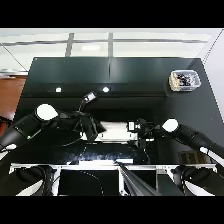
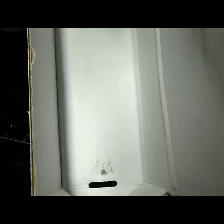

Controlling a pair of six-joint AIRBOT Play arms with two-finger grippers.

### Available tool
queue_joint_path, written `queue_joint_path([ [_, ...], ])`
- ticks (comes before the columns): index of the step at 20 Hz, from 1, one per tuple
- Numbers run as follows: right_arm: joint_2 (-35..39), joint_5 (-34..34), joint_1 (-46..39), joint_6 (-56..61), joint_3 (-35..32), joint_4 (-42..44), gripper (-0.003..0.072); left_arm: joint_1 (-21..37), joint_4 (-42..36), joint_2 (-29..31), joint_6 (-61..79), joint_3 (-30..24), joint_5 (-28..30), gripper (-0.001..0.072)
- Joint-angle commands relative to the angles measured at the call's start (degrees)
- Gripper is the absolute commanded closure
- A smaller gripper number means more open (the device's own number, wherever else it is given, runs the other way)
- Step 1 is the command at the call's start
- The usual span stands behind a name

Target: Fold the box and place the chain.

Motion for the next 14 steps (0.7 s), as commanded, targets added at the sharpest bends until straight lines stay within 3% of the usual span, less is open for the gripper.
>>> queue_joint_path([
  [1,-0.02,0.02,0.00,0.33,-0.02,0.02,0.0115,-1.95,-5.16,-1.44,5.81,-1.66,18.27,0.0683],
  [3,-0.02,0.02,0.00,0.33,-0.02,0.02,0.0115,-2.75,-5.16,-3.82,6.49,-1.57,21.84,0.0683],
  [9,-0.02,0.00,0.00,0.33,-0.02,0.02,0.0115,-6.03,-4.96,-11.63,6.60,-1.55,21.90,0.0683],
  [14,-0.02,0.02,0.00,0.35,-0.02,0.02,0.0115,-5.25,1.16,-9.49,6.56,-1.49,21.20,0.0683],
])
